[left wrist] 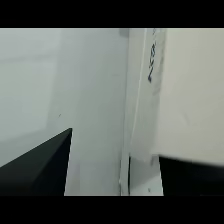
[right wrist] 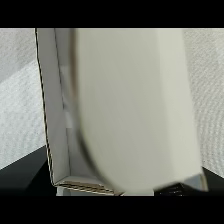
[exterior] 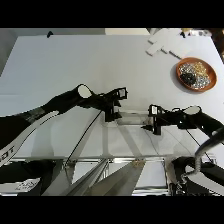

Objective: Fold the box and place the chain.

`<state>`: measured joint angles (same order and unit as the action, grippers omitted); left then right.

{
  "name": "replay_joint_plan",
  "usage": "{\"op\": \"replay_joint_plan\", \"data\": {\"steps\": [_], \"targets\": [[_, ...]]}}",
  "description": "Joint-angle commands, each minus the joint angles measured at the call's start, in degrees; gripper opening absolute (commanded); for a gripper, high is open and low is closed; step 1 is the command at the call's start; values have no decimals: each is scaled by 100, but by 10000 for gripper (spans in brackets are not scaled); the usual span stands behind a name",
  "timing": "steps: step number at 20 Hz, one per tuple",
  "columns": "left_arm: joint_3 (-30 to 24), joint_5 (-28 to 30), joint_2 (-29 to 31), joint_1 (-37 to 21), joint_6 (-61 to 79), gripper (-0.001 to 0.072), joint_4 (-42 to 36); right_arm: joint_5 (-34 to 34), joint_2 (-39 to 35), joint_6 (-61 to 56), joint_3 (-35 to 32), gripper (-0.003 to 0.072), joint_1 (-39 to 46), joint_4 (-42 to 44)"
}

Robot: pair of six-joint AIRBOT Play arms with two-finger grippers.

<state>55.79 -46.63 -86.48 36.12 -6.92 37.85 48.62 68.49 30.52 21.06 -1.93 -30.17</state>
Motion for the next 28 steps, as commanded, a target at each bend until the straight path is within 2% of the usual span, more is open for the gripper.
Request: {"op": "replay_joint_plan", "data": {"steps": [1,3,6,7,9,11,12,15,17,20,23,25,28], "targets": [[2,-422,555,-72,-813,579,1130,2,2,-2,2,406,2,4],[2,-448,894,11,-1353,579,1602,4,2,-2,2,406,2,4],[2,-391,1250,251,-2159,572,1668,4,2,-2,2,406,2,4],[2,-389,1305,398,-2420,544,1668,4,2,-2,2,406,2,4],[2,-424,1300,684,-2702,356,1698,4,2,-2,2,406,2,4],[2,-431,1296,986,-2796,68,1711,4,2,-2,2,406,2,4],[2,-358,1294,1121,-2933,5,1694,4,2,-2,2,406,2,4],[2,-39,1281,1408,-3563,4,1659,4,2,-2,2,406,2,4],[2,442,1182,1434,-3733,4,1462,4,2,-2,2,406,2,4],[2,1812,892,1416,-3923,4,1130,4,2,-2,2,406,2,4],[2,3121,503,1414,-4791,4,612,2,2,-2,2,406,2,4],[2,3329,212,1414,-5211,4,546,2,2,-2,2,406,2,4],[2,3237,-236,1414,-5552,8,542,4,2,-2,2,406,2,4]]}}
